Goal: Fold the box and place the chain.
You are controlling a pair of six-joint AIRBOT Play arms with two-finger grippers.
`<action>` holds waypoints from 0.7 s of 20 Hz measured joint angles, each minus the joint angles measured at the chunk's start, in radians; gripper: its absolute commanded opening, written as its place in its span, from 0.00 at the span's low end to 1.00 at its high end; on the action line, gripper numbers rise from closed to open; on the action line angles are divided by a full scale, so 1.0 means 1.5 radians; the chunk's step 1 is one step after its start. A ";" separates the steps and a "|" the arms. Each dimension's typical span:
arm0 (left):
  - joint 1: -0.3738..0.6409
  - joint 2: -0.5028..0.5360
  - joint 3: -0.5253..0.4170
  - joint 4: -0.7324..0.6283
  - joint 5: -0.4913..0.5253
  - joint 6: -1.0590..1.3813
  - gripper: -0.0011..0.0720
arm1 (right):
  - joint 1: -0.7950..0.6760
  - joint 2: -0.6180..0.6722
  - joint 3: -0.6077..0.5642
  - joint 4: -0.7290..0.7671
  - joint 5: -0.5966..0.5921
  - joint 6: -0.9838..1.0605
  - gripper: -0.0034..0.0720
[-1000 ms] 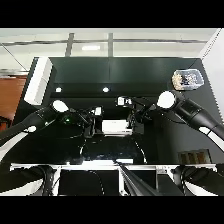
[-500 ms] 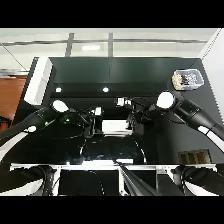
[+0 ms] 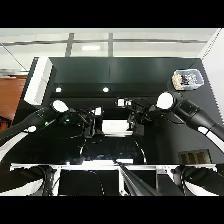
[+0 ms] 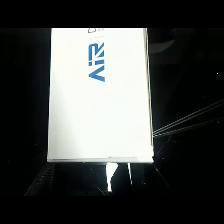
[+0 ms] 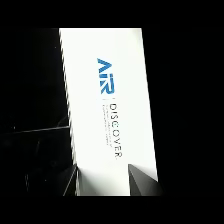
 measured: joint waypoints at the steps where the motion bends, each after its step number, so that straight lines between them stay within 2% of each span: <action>1: 0.000 0.000 0.000 0.000 0.000 0.000 0.49 | 0.000 0.004 0.003 -0.003 0.005 0.008 0.54; 3: 0.000 0.000 0.000 0.000 0.000 0.000 0.49 | -0.004 0.020 0.010 0.001 0.009 0.039 0.54; 4: 0.000 0.000 0.000 0.000 0.000 0.000 0.49 | -0.009 0.031 0.013 0.001 0.018 0.061 0.39; 5: 0.000 0.000 0.000 0.000 0.000 0.000 0.49 | -0.016 0.044 0.015 0.001 0.028 0.093 0.06; 9: 0.000 0.000 0.000 0.000 0.001 0.000 0.49 | -0.068 0.074 -0.024 0.041 0.068 0.255 0.07; 11: 0.000 0.000 0.000 0.000 0.001 0.000 0.49 | -0.088 0.079 -0.075 0.164 0.060 0.288 0.07; 14: 0.000 0.000 0.000 0.000 0.001 0.000 0.49 | -0.094 0.078 -0.141 0.348 -0.010 0.308 0.07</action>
